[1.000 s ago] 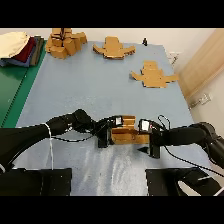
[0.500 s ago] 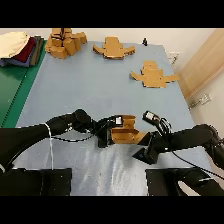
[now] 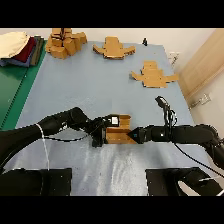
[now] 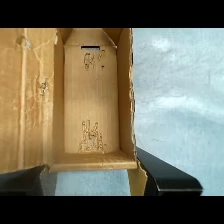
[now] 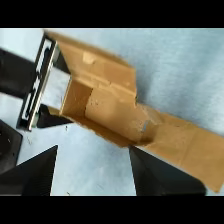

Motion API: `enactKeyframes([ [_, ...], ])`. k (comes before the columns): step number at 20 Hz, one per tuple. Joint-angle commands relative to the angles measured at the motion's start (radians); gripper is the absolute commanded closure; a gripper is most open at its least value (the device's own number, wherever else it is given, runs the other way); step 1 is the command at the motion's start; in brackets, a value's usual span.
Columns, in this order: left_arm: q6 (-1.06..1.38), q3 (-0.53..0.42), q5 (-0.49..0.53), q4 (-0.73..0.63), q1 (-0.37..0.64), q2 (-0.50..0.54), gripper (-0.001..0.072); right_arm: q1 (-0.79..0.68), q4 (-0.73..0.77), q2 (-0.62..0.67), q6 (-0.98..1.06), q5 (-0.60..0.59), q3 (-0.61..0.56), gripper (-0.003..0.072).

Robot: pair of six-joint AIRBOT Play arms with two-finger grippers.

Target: Fold the box.

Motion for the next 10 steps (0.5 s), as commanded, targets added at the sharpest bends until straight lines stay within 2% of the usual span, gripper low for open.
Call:
enactKeyframes([
  [1,-0.012,-0.020,0.005,0.006,0.004,-0.002,0.0193,0.001,0.000,0.000,0.094,0.050,0.001,-0.0034],
  [7,0.017,-0.034,0.005,-0.039,0.003,-0.010,0.0193,0.001,0.000,-0.002,0.097,0.055,0.001,-0.0034],
  [10,0.018,-0.034,0.003,-0.045,0.003,-0.018,0.0193,0.001,0.000,-0.003,0.165,0.060,0.001,-0.0034],
])
